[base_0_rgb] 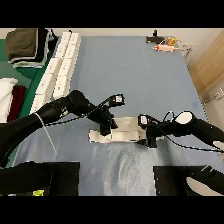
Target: Fold the box.
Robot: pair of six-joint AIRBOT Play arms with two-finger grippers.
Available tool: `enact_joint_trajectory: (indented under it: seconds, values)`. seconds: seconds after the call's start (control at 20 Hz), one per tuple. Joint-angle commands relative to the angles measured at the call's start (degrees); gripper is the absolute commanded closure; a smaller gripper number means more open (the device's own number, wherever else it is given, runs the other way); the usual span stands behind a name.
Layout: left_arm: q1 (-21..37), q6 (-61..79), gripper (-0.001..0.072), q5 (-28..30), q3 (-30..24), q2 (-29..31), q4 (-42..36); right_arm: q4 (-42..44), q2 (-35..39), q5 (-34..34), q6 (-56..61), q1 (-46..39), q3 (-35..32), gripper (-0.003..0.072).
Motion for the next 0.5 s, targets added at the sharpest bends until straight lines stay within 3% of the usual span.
enact_joint_trajectory:
  seconds: [0.0, 0.45]
  values:
    - [0.02, 0.0, 0.0696, 0.0, -0.02, -0.02, 0.0, 0.52, 0.13, -1.31, 0.61, 0.0, -0.74, -0.0034]
    - [0.02, 0.0, 0.0696, 0.0, -0.02, -0.02, 0.0, 1.64, 1.81, -1.7, 0.61, -1.42, -2.38, -0.001]
